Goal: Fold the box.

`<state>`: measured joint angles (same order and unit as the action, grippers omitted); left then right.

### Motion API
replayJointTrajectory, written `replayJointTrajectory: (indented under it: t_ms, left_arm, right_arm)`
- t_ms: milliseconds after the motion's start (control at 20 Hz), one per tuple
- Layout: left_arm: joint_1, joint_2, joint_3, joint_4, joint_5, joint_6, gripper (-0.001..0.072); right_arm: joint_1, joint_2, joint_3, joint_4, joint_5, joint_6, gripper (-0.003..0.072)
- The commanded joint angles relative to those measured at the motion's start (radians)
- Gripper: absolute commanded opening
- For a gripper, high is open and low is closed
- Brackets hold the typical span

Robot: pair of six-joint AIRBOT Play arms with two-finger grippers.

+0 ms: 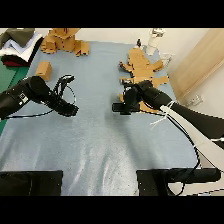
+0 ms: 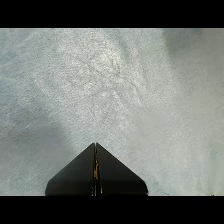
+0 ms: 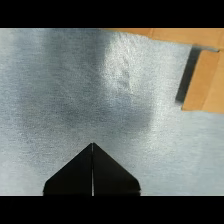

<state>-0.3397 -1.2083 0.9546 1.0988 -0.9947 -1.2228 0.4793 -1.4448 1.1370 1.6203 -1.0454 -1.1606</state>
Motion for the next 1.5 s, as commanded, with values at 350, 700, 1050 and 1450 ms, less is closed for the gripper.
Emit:
replayJointTrajectory:
  t_ms: [350, 700, 1050, 1450]
  left_arm:
    - [0.0, 0.001, 0.0, 0.0, 0.0, 0.0, 0.0016]
    - [-0.001, 0.001, 0.0, 0.001, 0.001, 0.004, 0.0016]
    - [-0.003, 0.0, 0.0, -0.003, 0.137, 0.014, 0.0016]
    - [-0.003, 0.0, 0.0, -0.068, 0.159, -0.001, 0.0016]
  right_arm:
    - [0.0, 0.0, 0.001, -0.026, 0.029, 0.0, 0.0004]
    - [-0.079, -0.014, 0.082, -0.151, 0.008, -0.031, 0.0004]
    - [-0.747, -0.107, 0.35, -0.002, -0.039, -0.294, 0.0424]
    - [-1.019, -0.323, 0.386, 0.367, 0.015, -0.7, 0.0424]
